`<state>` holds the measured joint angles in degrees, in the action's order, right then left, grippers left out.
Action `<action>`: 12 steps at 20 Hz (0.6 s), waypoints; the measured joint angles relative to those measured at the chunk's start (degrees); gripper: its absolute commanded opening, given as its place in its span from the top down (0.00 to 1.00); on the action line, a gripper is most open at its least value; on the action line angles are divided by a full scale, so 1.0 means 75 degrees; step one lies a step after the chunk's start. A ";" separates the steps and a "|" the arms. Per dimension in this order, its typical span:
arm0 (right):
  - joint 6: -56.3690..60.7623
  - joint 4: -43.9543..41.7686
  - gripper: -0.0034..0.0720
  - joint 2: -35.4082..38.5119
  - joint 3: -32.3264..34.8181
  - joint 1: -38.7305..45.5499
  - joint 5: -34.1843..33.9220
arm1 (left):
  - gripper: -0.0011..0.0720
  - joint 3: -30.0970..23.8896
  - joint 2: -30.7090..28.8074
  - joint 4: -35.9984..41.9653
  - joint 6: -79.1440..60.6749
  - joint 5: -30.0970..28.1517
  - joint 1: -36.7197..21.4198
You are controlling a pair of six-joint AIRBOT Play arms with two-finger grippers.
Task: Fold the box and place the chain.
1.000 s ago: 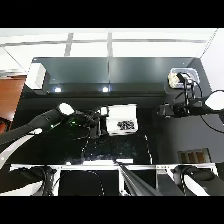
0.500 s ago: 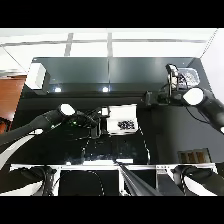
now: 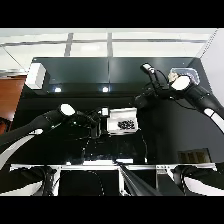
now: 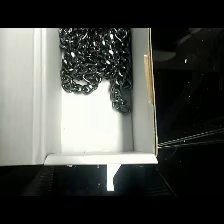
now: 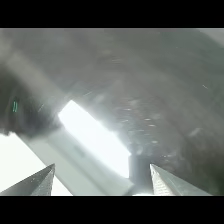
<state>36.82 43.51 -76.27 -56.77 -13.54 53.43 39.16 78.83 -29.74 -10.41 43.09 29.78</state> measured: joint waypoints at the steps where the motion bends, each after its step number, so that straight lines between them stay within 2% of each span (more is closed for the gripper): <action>1: -0.0568 0.0003 0.06 0.0038 -0.0052 -0.0015 0.0216 | 0.54 0.0000 0.0000 0.0000 0.0000 0.0003 0.0000; 6: -0.2626 0.0044 0.06 0.0128 0.0219 -0.0312 0.0874 | 0.54 0.0000 0.0000 -0.0003 -0.0003 0.0009 0.0000; 12: -0.3404 0.0029 0.06 0.0146 0.0460 -0.0764 0.1160 | 0.54 0.0000 0.0000 -0.0003 -0.0003 0.0015 0.0000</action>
<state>11.29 43.72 -75.18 -53.32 -19.27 62.13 39.16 78.83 -29.76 -10.44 43.20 29.78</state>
